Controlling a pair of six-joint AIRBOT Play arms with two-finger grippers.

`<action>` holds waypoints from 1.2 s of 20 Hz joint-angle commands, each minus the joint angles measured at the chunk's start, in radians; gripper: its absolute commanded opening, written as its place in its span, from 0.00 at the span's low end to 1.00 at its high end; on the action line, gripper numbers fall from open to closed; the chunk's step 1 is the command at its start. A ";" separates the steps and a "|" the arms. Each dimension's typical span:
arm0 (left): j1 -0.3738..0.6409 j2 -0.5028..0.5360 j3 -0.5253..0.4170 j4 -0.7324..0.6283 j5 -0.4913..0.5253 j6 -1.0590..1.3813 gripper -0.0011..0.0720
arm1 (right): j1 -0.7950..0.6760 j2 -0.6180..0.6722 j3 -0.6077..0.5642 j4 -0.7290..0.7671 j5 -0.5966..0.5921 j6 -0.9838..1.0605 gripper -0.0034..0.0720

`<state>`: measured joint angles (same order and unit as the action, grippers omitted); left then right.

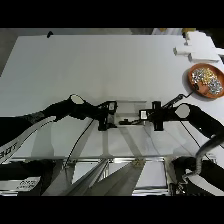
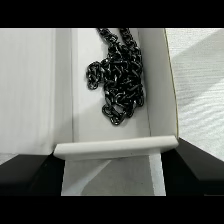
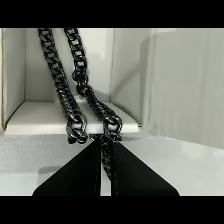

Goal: Fold the box and place the chain.

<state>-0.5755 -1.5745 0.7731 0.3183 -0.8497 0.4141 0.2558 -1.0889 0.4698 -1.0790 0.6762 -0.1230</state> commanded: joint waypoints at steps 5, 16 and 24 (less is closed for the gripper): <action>0.000 0.000 0.000 0.000 0.000 0.000 0.06 | 0.000 0.232 0.001 -0.303 0.057 0.457 0.07; 0.000 0.000 0.000 0.000 0.000 0.000 0.06 | 0.001 0.389 0.389 -0.018 0.459 0.765 0.07; 0.000 0.000 0.000 0.000 0.000 0.000 0.06 | 0.043 0.303 0.442 0.324 0.446 0.797 0.07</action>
